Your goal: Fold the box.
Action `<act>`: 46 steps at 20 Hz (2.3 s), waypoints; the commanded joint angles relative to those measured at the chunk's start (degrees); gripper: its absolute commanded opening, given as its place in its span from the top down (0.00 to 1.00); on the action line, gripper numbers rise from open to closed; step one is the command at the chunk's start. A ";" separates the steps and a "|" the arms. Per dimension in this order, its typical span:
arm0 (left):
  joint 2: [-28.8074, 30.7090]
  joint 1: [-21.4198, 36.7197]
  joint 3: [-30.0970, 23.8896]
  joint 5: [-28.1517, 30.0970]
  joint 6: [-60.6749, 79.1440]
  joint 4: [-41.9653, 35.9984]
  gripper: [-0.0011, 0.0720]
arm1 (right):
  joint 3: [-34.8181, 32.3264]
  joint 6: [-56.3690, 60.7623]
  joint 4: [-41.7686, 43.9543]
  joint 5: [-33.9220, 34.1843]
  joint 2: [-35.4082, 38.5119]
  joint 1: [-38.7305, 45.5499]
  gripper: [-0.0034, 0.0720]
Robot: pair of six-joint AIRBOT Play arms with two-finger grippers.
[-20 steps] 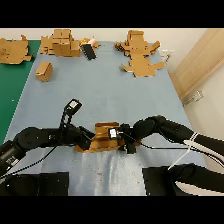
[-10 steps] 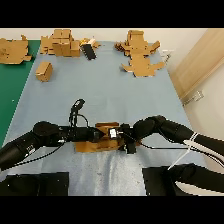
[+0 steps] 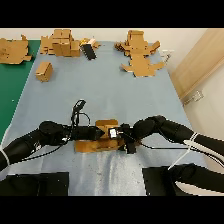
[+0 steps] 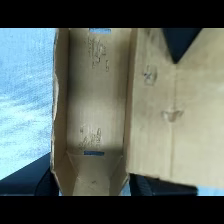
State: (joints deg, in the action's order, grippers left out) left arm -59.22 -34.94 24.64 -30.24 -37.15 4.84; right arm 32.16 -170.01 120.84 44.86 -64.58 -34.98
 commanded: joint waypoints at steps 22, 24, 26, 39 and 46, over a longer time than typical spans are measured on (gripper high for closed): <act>-3.37 5.25 4.87 1.18 0.87 8.74 0.97 | 0.02 0.02 0.02 0.22 -0.02 -0.02 0.20; 2.16 9.88 4.85 -0.59 6.99 10.88 0.97 | 0.02 0.02 0.00 0.22 -0.02 -0.02 0.20; 9.88 12.70 4.28 -3.96 15.32 17.42 0.97 | 0.02 0.02 0.00 0.22 -0.02 -0.02 0.20; 20.68 -7.23 -0.94 -12.02 12.33 56.89 0.00 | 0.02 0.00 0.00 0.22 -0.02 -0.04 0.20; 13.84 -7.93 -0.90 -8.20 12.35 56.00 0.00 | 0.02 0.02 0.02 0.22 -0.02 -0.02 0.20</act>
State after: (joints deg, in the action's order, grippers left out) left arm -43.07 -42.37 23.77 -40.18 -24.80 60.86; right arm 32.18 -170.01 120.84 45.08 -64.58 -34.96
